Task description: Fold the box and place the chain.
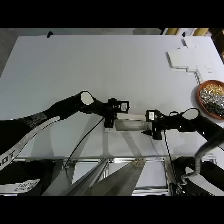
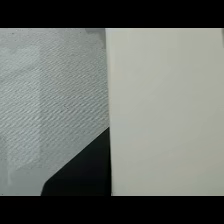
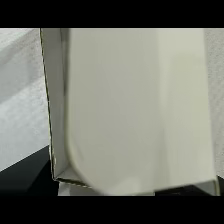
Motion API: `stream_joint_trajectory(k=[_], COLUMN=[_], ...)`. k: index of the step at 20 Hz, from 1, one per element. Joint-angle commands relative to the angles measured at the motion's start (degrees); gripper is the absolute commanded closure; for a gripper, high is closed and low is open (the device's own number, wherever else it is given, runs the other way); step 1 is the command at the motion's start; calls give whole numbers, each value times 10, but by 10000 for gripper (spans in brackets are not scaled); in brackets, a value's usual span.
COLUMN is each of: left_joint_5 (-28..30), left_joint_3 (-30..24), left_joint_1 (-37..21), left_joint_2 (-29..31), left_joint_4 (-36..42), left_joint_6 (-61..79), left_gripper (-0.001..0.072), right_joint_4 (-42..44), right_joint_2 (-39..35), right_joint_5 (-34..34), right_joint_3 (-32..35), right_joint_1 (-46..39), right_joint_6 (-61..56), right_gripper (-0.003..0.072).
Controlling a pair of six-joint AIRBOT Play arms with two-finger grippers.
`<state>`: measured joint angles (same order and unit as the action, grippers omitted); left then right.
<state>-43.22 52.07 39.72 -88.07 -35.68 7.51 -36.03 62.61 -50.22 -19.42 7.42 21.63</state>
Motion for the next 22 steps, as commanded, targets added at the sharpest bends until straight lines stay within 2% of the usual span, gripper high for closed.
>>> stream_joint_trajectory(k=[1, 3, 22], left_joint_5=[1, 1, 2], left_joint_3=[0, 0, 0], left_joint_1=[0, 0, 0], left_joint_2=[0, 0, 0], left_joint_4=[1, 1, 1], left_joint_6=[0, 0, 0], left_gripper=[700, 700, 700], right_joint_4=[-1, -5, -12], right_joint_2=[2, 2, -2], right_joint_5=[8, 8, 5], right_joint_3=[0, 0, 0], right_joint_1=[1, 1, 1], right_joint_6=[-1, -1, -1], right_gripper=[304, 353, 350])
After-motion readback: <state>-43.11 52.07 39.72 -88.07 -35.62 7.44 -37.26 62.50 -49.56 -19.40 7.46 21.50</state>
